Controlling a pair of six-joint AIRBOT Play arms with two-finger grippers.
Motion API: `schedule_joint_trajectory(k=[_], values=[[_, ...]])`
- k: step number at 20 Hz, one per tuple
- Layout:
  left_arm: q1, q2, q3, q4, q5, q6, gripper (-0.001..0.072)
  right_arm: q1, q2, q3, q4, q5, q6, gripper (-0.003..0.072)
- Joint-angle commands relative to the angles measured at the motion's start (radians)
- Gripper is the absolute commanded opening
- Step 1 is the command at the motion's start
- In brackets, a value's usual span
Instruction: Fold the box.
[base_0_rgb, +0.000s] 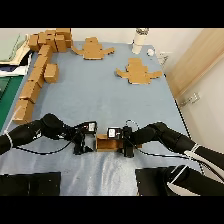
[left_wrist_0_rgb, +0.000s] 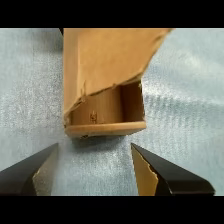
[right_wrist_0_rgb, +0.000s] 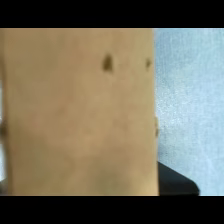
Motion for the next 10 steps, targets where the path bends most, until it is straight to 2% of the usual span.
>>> schedule_joint_trajectory(k=[1, 4, 10], values=[[-0.037, -0.011, -0.006, -0.024, 0.046, 0.008, 0.0703, 0.0, 0.001, 0.0, 0.0, 0.0, 0.0, 0.0501], [-0.051, -0.017, -0.006, -0.075, 0.078, 0.009, 0.0703, 0.0, 0.001, 0.0, 0.0, 0.0, 0.0, 0.0501], [-0.068, -0.019, -0.009, -0.085, 0.092, 0.009, 0.0703, 0.0, 0.001, 0.0, 0.0, 0.0, 0.0, 0.0501]])
